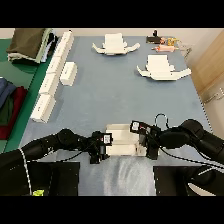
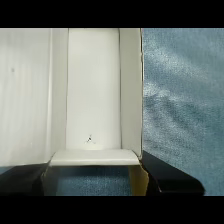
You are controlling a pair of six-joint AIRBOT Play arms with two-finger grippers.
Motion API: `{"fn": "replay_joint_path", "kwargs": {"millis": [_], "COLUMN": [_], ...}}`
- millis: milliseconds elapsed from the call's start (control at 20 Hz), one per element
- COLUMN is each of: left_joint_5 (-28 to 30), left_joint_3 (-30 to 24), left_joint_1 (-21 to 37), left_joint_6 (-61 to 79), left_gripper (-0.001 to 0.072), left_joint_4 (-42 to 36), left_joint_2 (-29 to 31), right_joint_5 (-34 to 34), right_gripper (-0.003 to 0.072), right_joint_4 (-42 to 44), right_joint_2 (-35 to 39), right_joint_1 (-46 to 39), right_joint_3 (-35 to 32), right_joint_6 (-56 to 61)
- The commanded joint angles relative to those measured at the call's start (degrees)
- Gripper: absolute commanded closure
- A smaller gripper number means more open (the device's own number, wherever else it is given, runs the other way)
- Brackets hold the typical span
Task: Fold the box.
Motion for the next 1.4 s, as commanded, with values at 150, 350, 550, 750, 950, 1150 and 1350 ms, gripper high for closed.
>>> {"fn": "replay_joint_path", "kwargs": {"millis": [150, 350, 550, 750, 950, 1150, 1350], "left_joint_5": [0.0, 0.0, 0.0, 0.0, 0.0, 0.0, 0.0], "left_joint_3": [0.0, 0.0, 0.0, 0.0, 0.0, 0.0, 0.0], "left_joint_1": [0.0, 0.0, 0.0, 0.0, 0.0, 0.0, 0.0], "left_joint_6": [0.0, 0.0, 0.0, 0.0, 0.0, 0.0, 0.0], "left_gripper": [0.0237, 0.0237, 0.0237, 0.0237, 0.0237, 0.0237, 0.0237], "left_joint_4": [0.0, 0.0, 0.0, 0.0, 0.0, 0.0, 0.0], "left_joint_2": [0.0, 0.0, 0.0, 0.0, 0.0, 0.0, 0.0], "right_joint_5": [-18.6, -21.8, -11.8, -7.9, -8.1, -9.3, -9.8], "right_gripper": [0.0681, 0.0681, 0.0681, 0.0682, 0.0682, 0.0617, 0.0319], "right_joint_4": [-32.0, -22.9, -4.9, 3.2, 4.7, 6.2, 10.0], "right_joint_2": [3.9, 2.1, -1.4, -1.8, 2.0, 4.6, 3.8], "right_joint_1": [-1.2, -7.4, -8.2, -8.1, -8.1, -8.1, -8.0], "right_joint_3": [5.6, 3.6, -1.9, -2.6, 0.2, 3.2, 3.6], "right_joint_6": [57.6, 65.0, 58.0, 52.9, 51.4, 50.4, 50.0]}}
